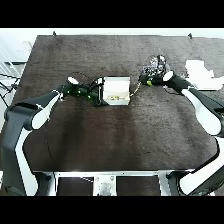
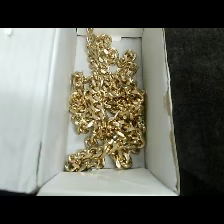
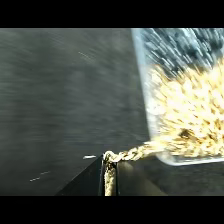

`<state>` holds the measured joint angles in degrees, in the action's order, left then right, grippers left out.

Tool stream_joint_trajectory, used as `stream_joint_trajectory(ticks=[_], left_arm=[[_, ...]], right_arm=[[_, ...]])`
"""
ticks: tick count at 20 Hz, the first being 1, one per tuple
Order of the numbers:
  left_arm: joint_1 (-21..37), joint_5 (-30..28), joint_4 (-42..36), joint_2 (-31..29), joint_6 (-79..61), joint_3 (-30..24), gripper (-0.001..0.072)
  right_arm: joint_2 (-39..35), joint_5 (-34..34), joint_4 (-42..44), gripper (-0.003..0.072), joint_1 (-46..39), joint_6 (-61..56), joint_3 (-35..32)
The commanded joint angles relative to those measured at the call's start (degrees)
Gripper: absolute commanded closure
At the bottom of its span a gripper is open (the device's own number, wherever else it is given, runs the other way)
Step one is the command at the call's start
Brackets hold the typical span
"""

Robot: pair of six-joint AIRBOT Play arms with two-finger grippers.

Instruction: Fold the box and place the chain.

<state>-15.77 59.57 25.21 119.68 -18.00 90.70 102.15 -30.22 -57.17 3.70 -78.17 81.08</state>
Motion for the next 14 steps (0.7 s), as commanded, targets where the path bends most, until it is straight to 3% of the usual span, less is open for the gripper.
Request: stream_joint_trajectory(ticks=[1,7,14], left_arm=[[-0.02,-0.04,0.00,0.04,-0.02,-0.02,0.0298],[-0.02,-0.04,0.00,0.04,-0.02,-0.02,0.0298],[-0.02,0.00,0.02,0.04,0.00,-0.02,0.0298]], right_arm=[[-9.46,-9.16,-0.83,0.0677,1.55,3.58,0.46],[-31.67,-14.58,-11.41,0.0677,9.16,3.63,0.48],[-40.57,-14.80,-12.63,0.0677,20.35,3.61,0.48]])
